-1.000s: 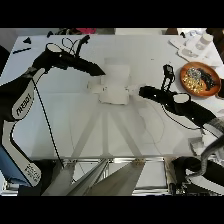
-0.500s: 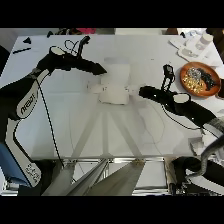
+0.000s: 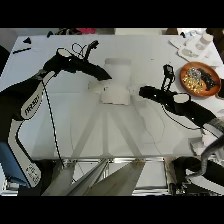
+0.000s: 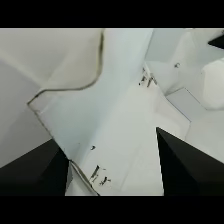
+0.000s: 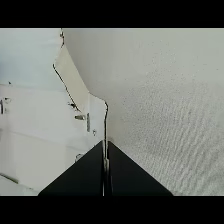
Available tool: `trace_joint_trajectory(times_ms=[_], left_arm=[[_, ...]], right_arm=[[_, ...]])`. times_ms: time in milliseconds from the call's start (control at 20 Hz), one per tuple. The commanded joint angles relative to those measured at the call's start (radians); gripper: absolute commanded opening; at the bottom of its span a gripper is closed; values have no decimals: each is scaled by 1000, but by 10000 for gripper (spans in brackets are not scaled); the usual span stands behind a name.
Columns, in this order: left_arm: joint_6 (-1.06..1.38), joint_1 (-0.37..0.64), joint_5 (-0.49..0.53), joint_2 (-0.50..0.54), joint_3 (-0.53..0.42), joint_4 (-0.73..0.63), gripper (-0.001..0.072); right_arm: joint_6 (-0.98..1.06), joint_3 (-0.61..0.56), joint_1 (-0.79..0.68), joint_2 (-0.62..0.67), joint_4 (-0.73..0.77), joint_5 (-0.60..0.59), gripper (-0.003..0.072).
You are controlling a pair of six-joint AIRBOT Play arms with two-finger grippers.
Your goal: Fold the box and place the chain.
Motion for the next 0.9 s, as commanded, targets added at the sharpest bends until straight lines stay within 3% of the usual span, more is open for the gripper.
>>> trace_joint_trajectory(times_ms=[0, 100, 250, 450, 600, 700, 800, 850], left_arm=[[116, -2, -78, 10, 1, 1, 531], [168, -2, -78, 16, 1, 1, 394], [238, -6, -71, 19, 1, 3, 392], [258, -26, 13, 19, 1, 17, 394], [261, -45, 45, 18, 1, 117, 395], [261, -56, 42, 18, 1, 206, 414], [261, -58, 43, 18, 1, 216, 568], [261, -58, 43, 18, 1, 208, 568]], right_arm=[[0, 0, 1, 1, 0, 0, 18], [0, 0, 1, 1, 0, 0, 18], [0, 0, 1, 1, 0, 0, 18], [0, 0, 1, 1, 0, 0, 18], [0, 0, 1, 1, 0, 0, 18], [0, 0, 1, 1, 0, 0, 18], [0, 0, 1, 1, 0, 0, 18], [0, 0, 1, 1, 0, 0, 18]])
